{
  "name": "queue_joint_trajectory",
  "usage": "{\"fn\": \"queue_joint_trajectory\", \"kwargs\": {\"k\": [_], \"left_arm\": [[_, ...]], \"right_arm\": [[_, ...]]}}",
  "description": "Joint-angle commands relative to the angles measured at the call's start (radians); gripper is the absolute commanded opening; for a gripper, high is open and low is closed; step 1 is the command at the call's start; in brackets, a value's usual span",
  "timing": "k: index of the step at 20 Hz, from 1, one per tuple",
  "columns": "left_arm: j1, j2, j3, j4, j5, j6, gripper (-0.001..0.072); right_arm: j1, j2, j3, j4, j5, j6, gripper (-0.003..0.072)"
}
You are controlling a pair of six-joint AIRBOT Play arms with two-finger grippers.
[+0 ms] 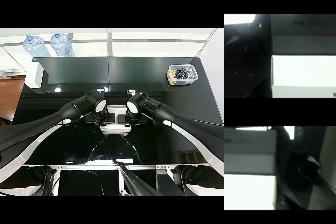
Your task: Fold the box and place the chain.
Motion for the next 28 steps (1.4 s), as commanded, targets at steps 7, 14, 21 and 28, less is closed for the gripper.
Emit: {"fn": "queue_joint_trajectory", "kwargs": {"k": [7,14,21,28], "left_arm": [[0.001,0.000,0.000,-0.005,0.006,-0.002,0.0024],[0.001,0.000,0.000,-0.023,0.004,-0.002,0.0024],[0.001,0.000,0.000,-0.023,0.010,-0.002,0.0024],[0.001,0.000,0.000,-0.023,0.010,-0.002,0.0024]], "right_arm": [[0.000,0.321,0.001,-0.192,0.029,-0.169,0.0279],[-0.237,0.442,-0.016,-0.874,-0.058,-0.098,0.0720],[-0.840,0.046,0.201,-0.328,-0.446,-0.127,0.0720],[-0.893,-0.435,0.758,-0.152,-0.180,-0.323,0.0713]]}}
